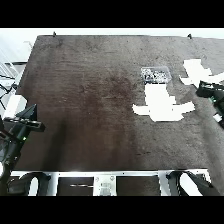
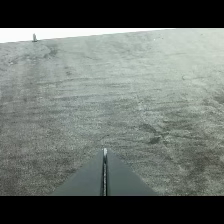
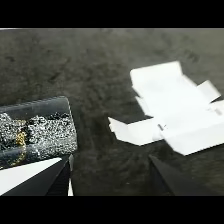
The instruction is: Fold the box and place the chain.
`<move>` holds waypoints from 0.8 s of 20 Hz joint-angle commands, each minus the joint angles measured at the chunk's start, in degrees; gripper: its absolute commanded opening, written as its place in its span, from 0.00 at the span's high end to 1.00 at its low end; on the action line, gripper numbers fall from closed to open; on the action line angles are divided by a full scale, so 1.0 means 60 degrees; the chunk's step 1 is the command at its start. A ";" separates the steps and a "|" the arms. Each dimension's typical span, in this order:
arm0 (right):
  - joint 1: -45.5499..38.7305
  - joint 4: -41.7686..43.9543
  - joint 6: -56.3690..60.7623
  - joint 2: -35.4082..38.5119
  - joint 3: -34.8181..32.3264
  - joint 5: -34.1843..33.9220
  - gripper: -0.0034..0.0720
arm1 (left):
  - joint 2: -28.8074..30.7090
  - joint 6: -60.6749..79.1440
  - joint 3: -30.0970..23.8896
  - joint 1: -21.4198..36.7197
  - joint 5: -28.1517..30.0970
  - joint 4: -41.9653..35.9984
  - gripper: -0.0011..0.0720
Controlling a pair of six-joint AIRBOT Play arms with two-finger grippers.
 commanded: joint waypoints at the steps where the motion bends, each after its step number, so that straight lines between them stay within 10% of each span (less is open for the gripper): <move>1: -0.2849 -0.3577 0.3942 -0.2375 0.1912 0.5428 0.20 | 0.0004 0.0004 0.0000 -0.0007 0.0004 0.0000 0.96; 5: -0.4051 -0.6349 0.5326 -0.4364 0.4459 0.8666 0.20 | 0.0004 0.0004 0.0000 -0.0007 0.0000 0.0004 0.96; 16: -0.3005 -0.8517 0.5825 -0.8236 0.8342 1.0816 0.20 | 0.0004 0.0004 0.0000 -0.0007 0.0000 0.0000 0.96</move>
